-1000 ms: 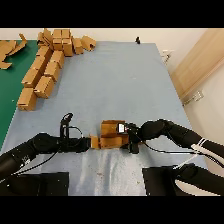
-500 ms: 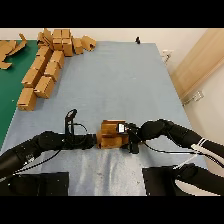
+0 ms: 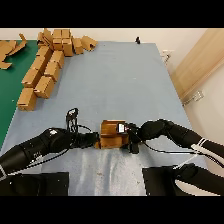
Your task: Fold the box.
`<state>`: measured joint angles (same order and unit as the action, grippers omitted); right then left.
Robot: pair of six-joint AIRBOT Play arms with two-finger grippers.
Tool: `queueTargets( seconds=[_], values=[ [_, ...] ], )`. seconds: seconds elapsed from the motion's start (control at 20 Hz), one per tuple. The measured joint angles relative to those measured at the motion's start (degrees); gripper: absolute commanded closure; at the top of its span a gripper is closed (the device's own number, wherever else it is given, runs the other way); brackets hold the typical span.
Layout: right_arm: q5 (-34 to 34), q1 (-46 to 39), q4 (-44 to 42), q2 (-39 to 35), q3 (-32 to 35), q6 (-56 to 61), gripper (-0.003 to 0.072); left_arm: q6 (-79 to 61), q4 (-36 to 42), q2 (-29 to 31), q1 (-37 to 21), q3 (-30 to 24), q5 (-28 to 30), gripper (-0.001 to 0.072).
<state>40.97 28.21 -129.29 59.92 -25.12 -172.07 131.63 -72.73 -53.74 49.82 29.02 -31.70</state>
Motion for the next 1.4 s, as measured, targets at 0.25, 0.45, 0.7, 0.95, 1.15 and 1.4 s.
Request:
queueTargets(
  seconds=[0.25,0.45,0.7,0.95,1.15,1.4],
  values=[
    [0.0,0.0,0.0,0.0,0.0,0.0,0.0195,14.2,-14.2,-0.4,4.7,4.8,-2.7,0.0698],
    [0.0,0.0,0.0,0.0,0.0,0.0,0.0195,16.7,-15.1,-0.5,6.0,5.8,-1.1,0.0696],
    [0.0,0.0,0.0,0.0,0.0,0.0,0.0195,17.5,-14.4,-0.5,6.3,6.1,-0.5,0.0695],
    [0.0,0.0,0.0,0.0,0.0,0.0,0.0195,17.7,-14.3,-0.5,6.4,6.1,-1.5,0.0695],
    [0.0,0.0,0.0,0.0,0.0,0.0,0.0195,17.7,-14.2,-0.5,6.4,6.1,-3.7,0.0603],
    [0.0,0.0,0.0,0.0,0.0,0.0,0.0195,17.7,-13.3,-0.5,6.4,6.1,-4.4,0.0187]
  ],
)
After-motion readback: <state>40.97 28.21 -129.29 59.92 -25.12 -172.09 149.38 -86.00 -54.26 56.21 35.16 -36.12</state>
